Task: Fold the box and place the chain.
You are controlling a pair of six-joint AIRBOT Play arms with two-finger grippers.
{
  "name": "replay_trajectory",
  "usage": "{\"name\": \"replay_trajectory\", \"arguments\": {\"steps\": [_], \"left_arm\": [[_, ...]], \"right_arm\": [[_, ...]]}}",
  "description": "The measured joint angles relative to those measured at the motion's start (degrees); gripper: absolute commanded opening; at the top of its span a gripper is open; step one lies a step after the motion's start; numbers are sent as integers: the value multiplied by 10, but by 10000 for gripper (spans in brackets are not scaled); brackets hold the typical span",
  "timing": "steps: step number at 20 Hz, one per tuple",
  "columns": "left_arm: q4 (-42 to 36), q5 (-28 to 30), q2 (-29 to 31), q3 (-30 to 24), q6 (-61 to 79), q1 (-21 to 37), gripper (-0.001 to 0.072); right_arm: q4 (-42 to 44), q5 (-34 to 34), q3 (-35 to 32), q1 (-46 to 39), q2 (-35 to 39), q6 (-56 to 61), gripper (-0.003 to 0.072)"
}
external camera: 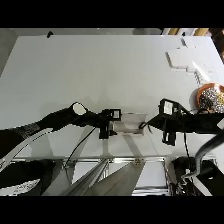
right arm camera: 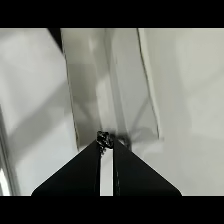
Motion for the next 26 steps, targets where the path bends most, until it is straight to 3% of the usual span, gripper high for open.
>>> {"name": "replay_trajectory", "arguments": {"steps": [5, 11, 12, 14, 15, 21, 26], "left_arm": [[0, 0, 0, 0, 0, 0, 393], [0, 0, 0, 0, 0, 0, 393], [0, 0, 0, 0, 0, 0, 393], [0, 0, 0, 0, 0, 0, 393], [0, 0, 0, 0, 0, 0, 393], [0, 0, 0, 0, 0, 0, 393], [0, 0, 0, 0, 0, 0, 393]], "right_arm": [[73, -67, 12, 67, -19, 8, 17], [53, -109, 14, 136, -96, 33, 19], [45, -111, 14, 141, -111, 40, 38], [35, -115, 14, 148, -133, 49, 281], [31, -115, 15, 149, -140, 51, 292], [8, -96, 43, 100, -127, 57, 265], [-92, -57, 43, 30, -114, 38, 245]]}}
